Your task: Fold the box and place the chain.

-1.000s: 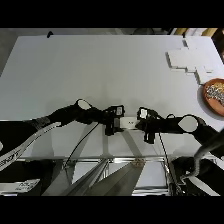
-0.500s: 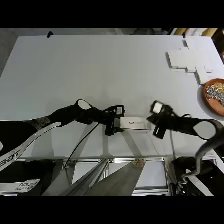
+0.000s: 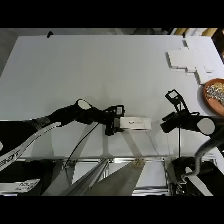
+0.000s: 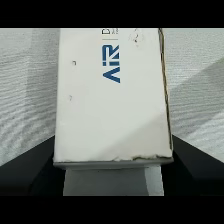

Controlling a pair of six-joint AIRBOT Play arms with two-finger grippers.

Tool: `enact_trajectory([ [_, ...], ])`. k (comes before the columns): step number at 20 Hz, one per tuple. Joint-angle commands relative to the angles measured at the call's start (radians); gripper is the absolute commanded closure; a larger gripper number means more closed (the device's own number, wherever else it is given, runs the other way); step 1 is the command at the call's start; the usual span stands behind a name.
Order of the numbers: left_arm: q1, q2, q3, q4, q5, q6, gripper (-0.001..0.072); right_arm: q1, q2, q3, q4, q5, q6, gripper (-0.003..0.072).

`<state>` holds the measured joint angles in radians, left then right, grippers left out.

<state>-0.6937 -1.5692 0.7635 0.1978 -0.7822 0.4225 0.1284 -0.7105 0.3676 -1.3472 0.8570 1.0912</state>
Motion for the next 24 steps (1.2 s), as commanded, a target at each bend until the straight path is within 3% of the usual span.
enact_trajectory([
  [1, 0.000, 0.001, 0.000, 0.000, 0.000, -0.001, 0.0397, -0.006, -0.028, 0.000, -0.065, -0.005, 0.080, 0.0670],
  [6, 0.004, 0.001, 0.000, 0.000, 0.013, 0.000, 0.0397, -0.006, -0.027, 0.000, -0.062, -0.005, 0.080, 0.0670],
  [8, 0.003, 0.002, 0.000, -0.029, 0.077, -0.004, 0.0397, -0.006, -0.027, 0.000, -0.062, -0.005, 0.080, 0.0670],
  [18, 0.002, 0.007, 0.000, -0.027, 0.074, -0.004, 0.0397, -0.006, -0.027, 0.000, -0.062, -0.005, 0.080, 0.0670],
  [22, 0.075, 0.169, 0.000, 0.071, 0.097, -0.035, 0.0398, -0.006, -0.027, 0.000, -0.062, -0.005, 0.080, 0.0670],
  [24, 0.158, 0.306, 0.000, 0.116, 0.175, -0.189, 0.0398, -0.006, -0.027, 0.000, -0.062, -0.005, 0.080, 0.0670],
])
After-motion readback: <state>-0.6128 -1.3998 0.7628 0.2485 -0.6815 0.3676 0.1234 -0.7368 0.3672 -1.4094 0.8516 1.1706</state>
